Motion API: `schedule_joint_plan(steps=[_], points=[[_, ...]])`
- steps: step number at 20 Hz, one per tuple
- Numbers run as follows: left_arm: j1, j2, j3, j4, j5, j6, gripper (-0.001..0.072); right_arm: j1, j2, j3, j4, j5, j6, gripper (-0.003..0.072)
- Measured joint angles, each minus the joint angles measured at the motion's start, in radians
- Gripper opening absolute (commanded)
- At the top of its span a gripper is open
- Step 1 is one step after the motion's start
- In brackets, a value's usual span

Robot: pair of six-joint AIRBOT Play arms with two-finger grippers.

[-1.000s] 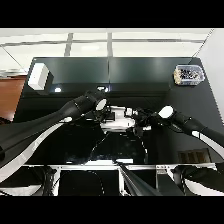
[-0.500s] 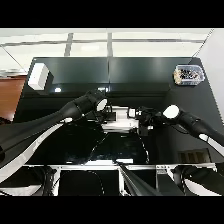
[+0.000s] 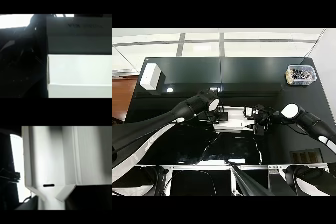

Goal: Fold the box and place the chain.

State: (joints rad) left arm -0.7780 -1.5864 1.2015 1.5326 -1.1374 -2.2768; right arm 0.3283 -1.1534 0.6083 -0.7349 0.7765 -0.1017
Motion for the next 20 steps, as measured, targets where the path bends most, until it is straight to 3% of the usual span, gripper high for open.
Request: schedule_joint_plan(steps=[8,16,18,19,20], points=[[0.000,0.000,0.000,0.000,0.002,0.004,0.0026,0.007,-0.024,0.000,0.137,0.014,0.002,0.0125],[0.000,0.000,0.000,0.001,0.013,0.000,0.0026,0.077,-0.092,0.000,0.244,-0.116,0.001,0.0125],[0.000,0.000,0.000,-0.001,0.013,0.000,0.0026,0.081,-0.096,0.000,0.248,-0.124,0.001,0.0344],[0.000,0.000,0.000,-0.002,0.016,0.001,0.0026,0.082,-0.097,0.000,0.249,-0.126,0.005,0.0339],[0.000,0.000,0.000,-0.003,0.015,0.001,0.0026,0.083,-0.098,0.000,0.249,-0.133,0.016,0.0167]])
